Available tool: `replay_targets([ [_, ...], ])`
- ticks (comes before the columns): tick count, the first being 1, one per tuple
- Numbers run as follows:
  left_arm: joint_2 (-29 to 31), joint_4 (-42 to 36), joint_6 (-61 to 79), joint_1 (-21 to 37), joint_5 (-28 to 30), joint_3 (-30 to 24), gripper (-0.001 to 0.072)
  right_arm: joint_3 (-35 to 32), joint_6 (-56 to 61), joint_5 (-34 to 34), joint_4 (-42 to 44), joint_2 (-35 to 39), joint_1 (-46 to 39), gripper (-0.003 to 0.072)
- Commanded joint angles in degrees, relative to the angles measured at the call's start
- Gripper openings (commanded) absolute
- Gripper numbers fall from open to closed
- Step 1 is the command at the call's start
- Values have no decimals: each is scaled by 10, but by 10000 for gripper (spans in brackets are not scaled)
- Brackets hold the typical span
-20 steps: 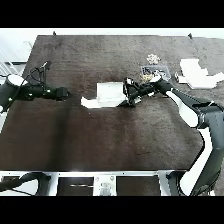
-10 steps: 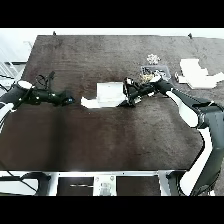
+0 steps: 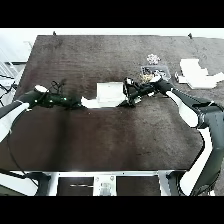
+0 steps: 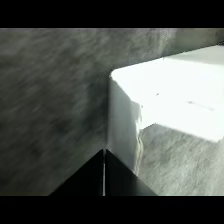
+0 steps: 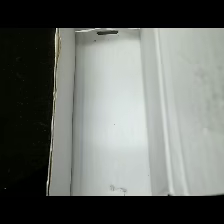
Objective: Fold the box and place the chain.
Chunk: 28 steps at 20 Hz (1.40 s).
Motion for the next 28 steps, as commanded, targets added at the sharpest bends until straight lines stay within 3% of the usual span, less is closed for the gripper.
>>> replay_targets([
  [1, -13, -11, -4, -31, 18, 17, 13, 0, 0, 0, 0, 0, 0, 576],
  [9, -13, -20, -9, -34, -26, 61, 19, 0, 0, 0, 0, 0, 0, 576],
  [14, -13, -92, 17, -34, -44, 62, 21, 0, 0, 0, 0, 0, 0, 576],
  [16, -13, -94, 16, -34, -53, 62, 125, 0, 0, 0, 0, 0, 0, 576],
  [17, -13, -95, 14, -34, -57, 62, 132, 0, 0, 0, 0, 0, 0, 576],
  [19, -13, -101, 14, -34, -61, 62, 256, 0, 0, 0, 0, 0, 0, 576],
  [28, -13, -86, -1, -48, -32, 62, 256, 0, 0, 0, 0, 0, 0, 576],
])
